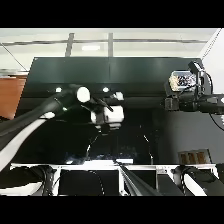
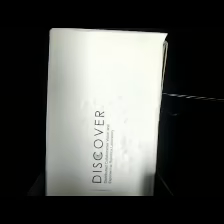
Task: Fold the box and place the chain.
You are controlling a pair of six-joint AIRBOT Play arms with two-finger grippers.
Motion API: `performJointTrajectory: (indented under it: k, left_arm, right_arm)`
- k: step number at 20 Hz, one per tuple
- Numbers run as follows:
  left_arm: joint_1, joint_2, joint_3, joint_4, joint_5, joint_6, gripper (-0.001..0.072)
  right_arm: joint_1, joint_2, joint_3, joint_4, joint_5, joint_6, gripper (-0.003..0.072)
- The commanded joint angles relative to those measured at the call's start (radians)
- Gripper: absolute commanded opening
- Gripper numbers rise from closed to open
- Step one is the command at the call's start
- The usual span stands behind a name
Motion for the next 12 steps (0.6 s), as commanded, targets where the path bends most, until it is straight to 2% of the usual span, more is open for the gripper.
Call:
performJointTrajectory:
  k: [1,4,6,9,12]
  left_arm:
    - [0.201,0.035,0.002,0.107,0.001,-0.218,0.0278]
    - [0.442,0.032,0.019,0.171,0.053,-0.358,0.0278]
    - [0.583,0.002,0.085,0.187,0.083,-0.429,0.0278]
    - [0.748,-0.148,0.304,0.186,0.049,-0.497,0.0278]
    - [0.825,-0.344,0.544,0.183,-0.009,-0.509,0.028]
  right_arm:
    - [-0.001,0.0,0.0,0.0,-0.006,0.008,0.0013]
    - [-0.001,0.0,0.0,0.001,-0.005,0.023,0.0013]
    - [-0.001,0.0,0.0,0.002,-0.006,0.031,0.0013]
    - [0.0,0.0,0.0,0.006,-0.013,0.031,0.0013]
    - [0.0,0.0,0.0,0.007,-0.032,0.034,0.0013]
